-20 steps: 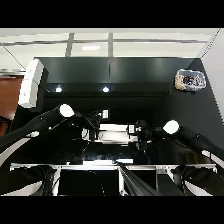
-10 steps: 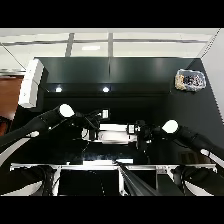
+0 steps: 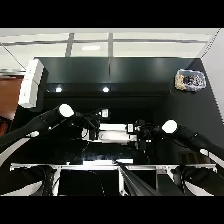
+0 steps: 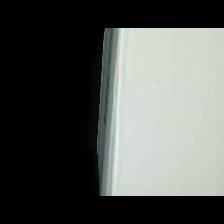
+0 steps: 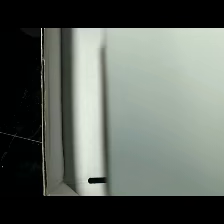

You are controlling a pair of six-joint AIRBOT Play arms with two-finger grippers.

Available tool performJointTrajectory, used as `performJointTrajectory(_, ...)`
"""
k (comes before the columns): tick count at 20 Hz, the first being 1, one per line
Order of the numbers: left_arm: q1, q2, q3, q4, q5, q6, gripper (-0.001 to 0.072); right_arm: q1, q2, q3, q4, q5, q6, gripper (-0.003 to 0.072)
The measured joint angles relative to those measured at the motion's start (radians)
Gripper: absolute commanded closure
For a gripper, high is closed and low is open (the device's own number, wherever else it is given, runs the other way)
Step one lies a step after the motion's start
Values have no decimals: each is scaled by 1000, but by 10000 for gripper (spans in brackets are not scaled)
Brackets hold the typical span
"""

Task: Fold the box and place the chain.

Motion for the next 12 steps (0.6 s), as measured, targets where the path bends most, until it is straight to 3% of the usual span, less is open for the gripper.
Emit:
performJointTrajectory(1,0,0,0,-1,0,0,669,0,0,0,0,0,0,386)
performJointTrajectory(2,1,0,2,-1,1,-2,557,0,0,0,-2,0,1,455)
performJointTrajectory(4,2,6,12,0,10,-21,374,1,-1,0,-3,-3,-1,454)
performJointTrajectory(6,3,25,29,45,5,-69,142,1,-1,0,-3,-2,-1,454)
performJointTrajectory(7,3,41,38,81,-3,-101,129,1,-1,0,-3,-2,-1,454)
performJointTrajectory(9,3,89,51,198,-38,-196,134,1,-1,0,-4,-2,-1,454)
performJointTrajectory(10,3,119,56,274,-64,-267,184,1,-1,0,-4,-2,-1,454)
performJointTrajectory(12,3,181,61,432,-138,-435,584,1,-1,0,-5,-2,-1,454)
